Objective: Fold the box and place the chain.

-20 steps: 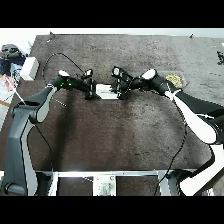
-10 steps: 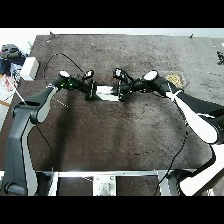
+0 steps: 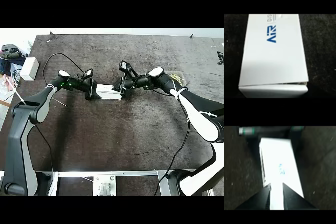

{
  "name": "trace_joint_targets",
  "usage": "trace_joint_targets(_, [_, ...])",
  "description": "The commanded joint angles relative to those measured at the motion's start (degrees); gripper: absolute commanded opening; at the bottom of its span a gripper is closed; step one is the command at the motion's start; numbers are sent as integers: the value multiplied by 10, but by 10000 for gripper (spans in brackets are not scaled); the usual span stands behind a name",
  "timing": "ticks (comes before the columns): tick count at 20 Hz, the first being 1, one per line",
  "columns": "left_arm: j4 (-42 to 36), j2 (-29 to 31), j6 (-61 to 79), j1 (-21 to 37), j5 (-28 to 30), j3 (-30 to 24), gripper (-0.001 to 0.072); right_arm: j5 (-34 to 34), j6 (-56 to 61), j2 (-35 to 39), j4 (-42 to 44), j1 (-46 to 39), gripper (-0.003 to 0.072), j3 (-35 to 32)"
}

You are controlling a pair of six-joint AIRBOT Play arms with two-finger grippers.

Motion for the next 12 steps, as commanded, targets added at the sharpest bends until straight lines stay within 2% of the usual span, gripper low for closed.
trace_joint_targets(1, [3,0,2,-1,-5,0,336,3,0,0,11,-2,164,14])
trace_joint_targets(3, [3,0,2,-1,-5,0,336,14,0,0,6,-2,163,13])
trace_joint_targets(5, [3,0,2,-1,-5,0,337,17,24,0,-4,-2,72,13])
trace_joint_targets(7, [3,0,2,-1,-5,0,337,18,51,-5,-26,-2,42,13])
trace_joint_targets(12, [3,0,2,-1,-5,0,336,58,108,-42,-28,-2,30,13])
